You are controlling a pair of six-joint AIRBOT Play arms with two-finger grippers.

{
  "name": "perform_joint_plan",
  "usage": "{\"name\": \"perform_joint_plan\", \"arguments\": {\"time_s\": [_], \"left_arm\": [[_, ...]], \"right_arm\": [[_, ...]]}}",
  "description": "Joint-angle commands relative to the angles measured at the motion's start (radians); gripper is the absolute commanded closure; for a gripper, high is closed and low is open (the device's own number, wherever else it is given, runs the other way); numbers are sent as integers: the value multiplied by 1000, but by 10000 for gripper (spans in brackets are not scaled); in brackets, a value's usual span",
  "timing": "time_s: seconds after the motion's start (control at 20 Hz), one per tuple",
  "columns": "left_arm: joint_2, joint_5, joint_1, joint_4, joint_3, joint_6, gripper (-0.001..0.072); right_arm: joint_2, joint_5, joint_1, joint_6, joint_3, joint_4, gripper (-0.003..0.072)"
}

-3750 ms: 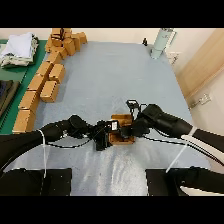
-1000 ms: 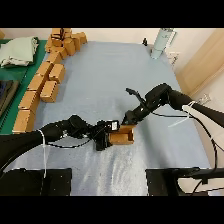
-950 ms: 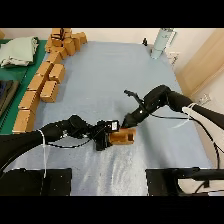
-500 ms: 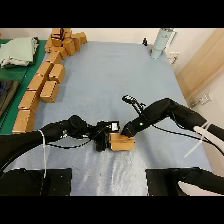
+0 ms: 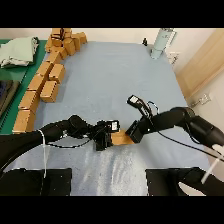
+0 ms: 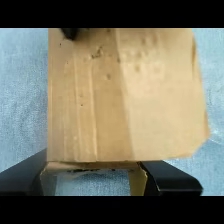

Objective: Fold the box.

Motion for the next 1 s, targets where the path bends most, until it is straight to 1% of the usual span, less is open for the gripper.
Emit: {"name": "perform_joint_plan", "arguments": {"time_s": [0.0, 0.1, 0.2, 0.3, 0.4, 0.6, 0.8, 0.9, 0.95], "left_arm": [[0, -3, 1, 1, 0, 0, 187], [0, -3, 1, 1, 0, 0, 187], [0, -3, 1, 1, 0, 0, 187], [0, -3, 1, 1, 0, 0, 187], [0, -3, 1, 1, 0, 0, 187], [0, -3, 1, 1, 0, 0, 187], [0, -3, 1, 1, 0, 0, 187], [0, -3, 1, 1, 0, 0, 187], [0, -3, 1, 1, 0, 0, 187]], "right_arm": [[126, 114, 101, -11, -76, -172, 681], [181, 194, 162, -11, -120, -286, 680], [201, 277, 212, -28, -154, -363, 681], [195, 343, 252, -59, -171, -384, 680], [177, 377, 274, -121, -171, -388, 680], [135, 382, 310, -211, -171, -388, 680], [128, 382, 365, -211, -188, -388, 678], [127, 375, 370, -211, -200, -387, 669], [128, 373, 370, -211, -200, -387, 648]]}}
